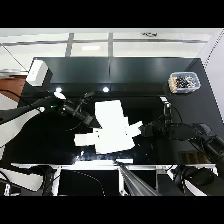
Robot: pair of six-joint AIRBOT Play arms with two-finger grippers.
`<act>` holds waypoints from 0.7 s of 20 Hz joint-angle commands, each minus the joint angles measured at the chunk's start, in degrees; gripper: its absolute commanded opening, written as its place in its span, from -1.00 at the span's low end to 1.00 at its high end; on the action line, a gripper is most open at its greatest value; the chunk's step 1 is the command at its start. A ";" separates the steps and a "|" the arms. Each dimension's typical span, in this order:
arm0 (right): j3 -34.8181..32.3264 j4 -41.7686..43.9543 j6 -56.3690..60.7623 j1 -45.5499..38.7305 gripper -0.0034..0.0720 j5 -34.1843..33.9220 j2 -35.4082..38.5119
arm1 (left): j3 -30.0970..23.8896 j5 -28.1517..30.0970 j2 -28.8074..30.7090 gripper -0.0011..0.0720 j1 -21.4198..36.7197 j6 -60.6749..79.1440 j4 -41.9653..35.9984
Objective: Fold the box and place the chain.
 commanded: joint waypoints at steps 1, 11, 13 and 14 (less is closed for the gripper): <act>-0.04 -0.17 0.00 0.02 -0.85 0.11 0.02 | 0.31 -1.18 -0.22 -0.37 -0.37 -0.39 -0.13; 0.02 -0.70 0.00 -0.31 0.76 -0.48 0.07 | 0.42 -1.60 -0.39 -0.90 -0.39 2.78 -0.28; 1.18 -4.68 -0.26 -1.95 0.92 -3.69 0.24 | 0.76 -1.62 0.33 -0.91 -0.52 4.63 -0.24; 2.80 -9.07 -0.26 -3.19 0.92 -6.54 0.46 | 0.79 -1.51 1.53 -0.91 -0.76 6.01 -0.24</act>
